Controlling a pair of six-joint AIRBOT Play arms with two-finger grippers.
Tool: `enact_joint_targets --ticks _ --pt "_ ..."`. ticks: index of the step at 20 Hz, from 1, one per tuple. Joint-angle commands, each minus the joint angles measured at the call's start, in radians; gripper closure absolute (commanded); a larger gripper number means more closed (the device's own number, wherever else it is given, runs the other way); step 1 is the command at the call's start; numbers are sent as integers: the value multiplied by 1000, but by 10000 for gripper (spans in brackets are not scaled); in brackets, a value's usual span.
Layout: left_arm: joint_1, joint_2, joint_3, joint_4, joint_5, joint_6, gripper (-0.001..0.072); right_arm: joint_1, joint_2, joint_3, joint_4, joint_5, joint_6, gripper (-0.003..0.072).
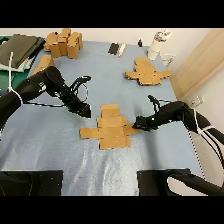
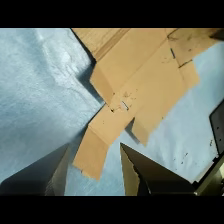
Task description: Fold the box.
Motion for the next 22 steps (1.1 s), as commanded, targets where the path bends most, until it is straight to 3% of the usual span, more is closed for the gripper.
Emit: enact_joint_targets --ticks 1,2,6,11,14,15,22 --pt "8 -1 0 -62 -9 60 240 4 -80 41 127 -42 -145 623" --pt "8 -3 0 -78 -9 78 240 17 -85 40 171 -30 -206 683" --pt "56 -14 -26 -105 -11 95 211 108 -52 -1 176 16 -270 684" --pt "206 -14 -140 -239 -48 168 210 209 148 -168 187 228 -346 684" --pt "246 -14 -188 -248 -31 177 207 267 239 -219 180 284 -346 684" --pt "242 -17 -198 -249 -19 183 42 281 249 -229 180 283 -340 684" --pt "183 -145 -199 -438 7 269 22 352 253 -245 165 316 -270 684"
